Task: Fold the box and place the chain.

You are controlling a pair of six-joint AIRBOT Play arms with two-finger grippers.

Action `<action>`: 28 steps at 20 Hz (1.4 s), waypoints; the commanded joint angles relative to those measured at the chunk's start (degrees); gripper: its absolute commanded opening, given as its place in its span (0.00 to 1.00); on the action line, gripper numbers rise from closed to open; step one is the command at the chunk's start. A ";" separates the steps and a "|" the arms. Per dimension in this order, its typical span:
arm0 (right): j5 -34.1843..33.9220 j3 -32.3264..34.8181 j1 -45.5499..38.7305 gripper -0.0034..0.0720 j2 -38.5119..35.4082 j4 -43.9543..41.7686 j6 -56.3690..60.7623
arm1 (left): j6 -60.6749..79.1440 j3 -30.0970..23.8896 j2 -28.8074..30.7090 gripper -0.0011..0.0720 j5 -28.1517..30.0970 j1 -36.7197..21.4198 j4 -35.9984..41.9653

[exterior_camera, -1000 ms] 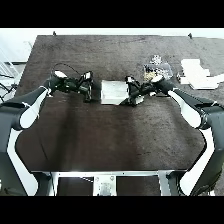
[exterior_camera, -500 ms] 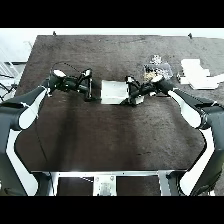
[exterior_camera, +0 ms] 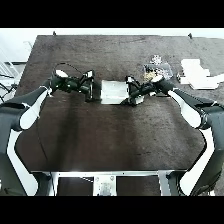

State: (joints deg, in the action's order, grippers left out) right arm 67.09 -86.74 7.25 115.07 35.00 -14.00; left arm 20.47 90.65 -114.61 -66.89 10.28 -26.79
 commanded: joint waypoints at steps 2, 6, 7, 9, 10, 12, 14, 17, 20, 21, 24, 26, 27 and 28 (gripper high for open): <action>0.07 0.02 0.04 0.82 -0.02 0.00 0.00 | 0.61 0.00 -1.25 1.00 -0.70 1.40 -0.42; 0.07 0.02 0.04 0.82 -0.02 0.00 0.00 | 1.07 0.00 -1.60 1.00 0.52 1.81 -0.13; 0.04 0.02 0.04 0.82 -0.02 0.00 0.02 | 1.38 0.00 -1.60 1.00 0.46 1.81 -0.13; 0.07 0.02 0.04 0.82 -0.02 0.00 0.02 | 3.23 0.00 -1.60 1.00 0.48 1.81 0.15; 0.04 0.02 0.04 0.82 -0.02 0.00 0.00 | 3.85 0.00 -1.75 1.00 0.20 1.81 0.72; 0.07 0.02 0.04 0.82 -0.02 0.00 0.00 | 4.22 0.00 -2.93 1.00 -0.68 1.81 2.10; 0.07 0.02 0.04 0.82 -0.02 0.00 0.00 | 4.74 0.00 -4.11 1.00 -0.46 1.81 2.16; 0.07 0.02 0.04 0.82 -0.02 0.00 0.00 | 6.21 0.00 -4.52 1.00 0.00 2.19 3.30; 0.07 0.02 0.04 0.82 -0.02 0.00 0.00 | 7.45 0.00 -4.52 1.00 0.94 2.27 5.18; 0.07 0.02 0.04 0.82 -0.02 0.00 0.00 | 7.45 0.00 -4.55 1.00 0.83 2.29 4.96; 0.07 0.02 0.04 0.82 -0.02 0.00 0.00 | 7.50 0.00 -4.59 1.00 1.09 2.29 4.90; 0.07 0.02 0.04 0.82 -0.02 0.00 0.02 | 7.50 0.00 -4.70 1.00 1.09 2.29 4.92; 0.07 0.02 0.04 0.82 -0.02 0.00 0.00 | 7.48 0.00 -4.92 1.00 1.07 2.29 4.96; 0.07 0.02 0.04 0.82 -0.02 0.00 0.00 | 7.48 0.00 -5.29 1.00 1.09 2.29 4.94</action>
